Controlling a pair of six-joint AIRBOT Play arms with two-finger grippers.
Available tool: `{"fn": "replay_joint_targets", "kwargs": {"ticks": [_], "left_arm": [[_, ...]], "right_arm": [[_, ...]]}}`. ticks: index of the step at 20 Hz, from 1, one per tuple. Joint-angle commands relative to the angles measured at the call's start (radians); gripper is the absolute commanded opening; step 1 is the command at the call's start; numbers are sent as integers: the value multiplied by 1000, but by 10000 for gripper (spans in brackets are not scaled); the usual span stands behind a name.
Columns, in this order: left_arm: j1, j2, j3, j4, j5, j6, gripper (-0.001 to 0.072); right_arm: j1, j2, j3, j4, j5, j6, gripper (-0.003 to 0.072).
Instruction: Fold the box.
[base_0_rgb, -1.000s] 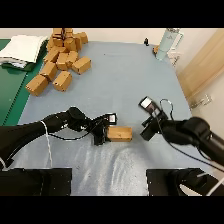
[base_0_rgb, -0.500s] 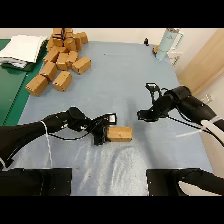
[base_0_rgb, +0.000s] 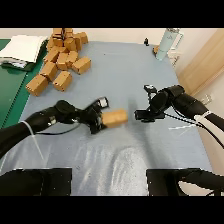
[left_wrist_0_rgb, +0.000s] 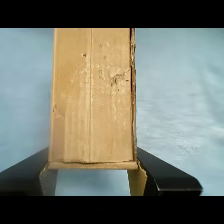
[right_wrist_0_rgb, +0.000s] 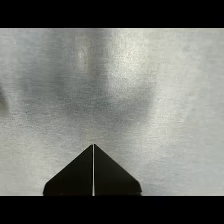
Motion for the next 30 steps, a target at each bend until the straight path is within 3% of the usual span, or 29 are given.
{"fn": "replay_joint_targets", "kwargs": {"ticks": [1, 5, 8, 11, 20, 30], "left_arm": [[163, 86, 0, 139, 90, -224, 518], [465, 87, 0, 381, 85, -532, 518], [667, 77, 0, 392, 67, -560, 518], [776, 49, 0, 391, 68, -568, 518], [777, -105, 19, 298, 283, -567, 518], [724, -139, 29, 298, 292, -568, 518]], "right_arm": [[0, -3, 2, 3, -1, 2, 7], [0, -3, 2, 3, -1, 2, 6], [0, -3, 2, 3, -1, 2, 7], [0, -3, 2, 3, -1, 2, 6], [0, -3, 2, 3, -1, 2, 6], [0, -3, 2, 3, -1, 2, 7]]}}
